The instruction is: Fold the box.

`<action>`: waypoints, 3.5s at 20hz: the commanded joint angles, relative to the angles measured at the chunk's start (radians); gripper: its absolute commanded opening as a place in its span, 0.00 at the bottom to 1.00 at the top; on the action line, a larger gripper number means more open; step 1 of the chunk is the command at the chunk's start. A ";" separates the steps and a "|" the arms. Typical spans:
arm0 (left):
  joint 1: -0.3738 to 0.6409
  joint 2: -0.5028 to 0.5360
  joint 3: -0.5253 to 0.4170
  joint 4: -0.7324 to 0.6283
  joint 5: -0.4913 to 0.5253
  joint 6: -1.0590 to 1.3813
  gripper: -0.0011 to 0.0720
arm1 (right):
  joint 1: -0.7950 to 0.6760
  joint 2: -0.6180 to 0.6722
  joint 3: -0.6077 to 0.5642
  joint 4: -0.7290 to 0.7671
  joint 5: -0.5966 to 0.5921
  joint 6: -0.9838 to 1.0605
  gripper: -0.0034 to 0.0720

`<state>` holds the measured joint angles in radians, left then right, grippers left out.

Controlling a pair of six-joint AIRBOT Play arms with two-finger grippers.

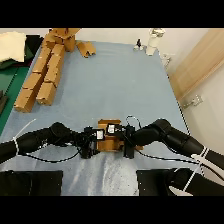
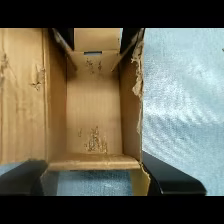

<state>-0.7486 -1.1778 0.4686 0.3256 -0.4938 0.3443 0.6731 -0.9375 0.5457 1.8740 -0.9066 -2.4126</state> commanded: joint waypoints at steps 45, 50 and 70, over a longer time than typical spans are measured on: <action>0.001 0.000 0.000 0.000 0.004 -0.001 0.82 | -0.267 0.146 -0.058 0.290 -0.116 0.807 0.60; 0.001 0.000 0.000 0.000 0.004 -0.001 0.82 | -0.210 0.072 -0.047 0.257 -0.029 0.808 0.61; 0.001 0.000 0.000 0.000 0.004 -0.001 0.82 | 0.131 -0.236 0.285 -0.211 -0.230 1.526 0.57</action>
<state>-0.7486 -1.1778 0.4686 0.3248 -0.4896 0.3431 0.7547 -1.1099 0.7631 1.7493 -1.0592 -1.0157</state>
